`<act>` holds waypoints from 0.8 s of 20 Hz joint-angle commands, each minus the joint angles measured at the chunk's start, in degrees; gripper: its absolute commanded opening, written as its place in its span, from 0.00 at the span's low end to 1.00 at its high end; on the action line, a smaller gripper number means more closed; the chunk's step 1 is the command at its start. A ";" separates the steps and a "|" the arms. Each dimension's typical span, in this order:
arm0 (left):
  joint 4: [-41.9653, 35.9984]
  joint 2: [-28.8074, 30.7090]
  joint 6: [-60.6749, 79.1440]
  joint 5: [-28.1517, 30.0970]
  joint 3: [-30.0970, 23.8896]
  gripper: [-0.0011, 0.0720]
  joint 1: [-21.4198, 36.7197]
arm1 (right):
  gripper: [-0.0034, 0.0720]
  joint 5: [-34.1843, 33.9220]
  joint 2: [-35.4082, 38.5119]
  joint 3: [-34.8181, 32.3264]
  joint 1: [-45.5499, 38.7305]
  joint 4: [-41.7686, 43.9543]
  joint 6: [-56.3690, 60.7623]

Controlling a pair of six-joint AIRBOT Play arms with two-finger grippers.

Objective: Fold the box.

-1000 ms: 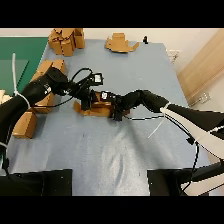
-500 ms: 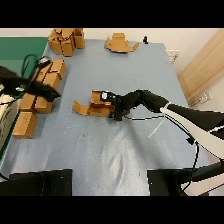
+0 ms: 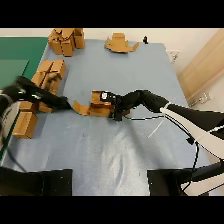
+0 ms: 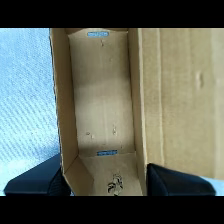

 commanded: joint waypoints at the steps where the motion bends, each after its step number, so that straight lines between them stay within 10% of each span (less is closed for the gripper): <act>1: -1.40 -2.91 -1.33 0.94 1.81 0.03 -5.46 | 0.79 -0.13 0.00 0.00 0.02 0.02 0.00; 16: -9.42 -2.95 2.19 -6.25 6.80 0.03 -7.52 | 0.79 -0.15 0.00 0.00 0.04 0.02 0.00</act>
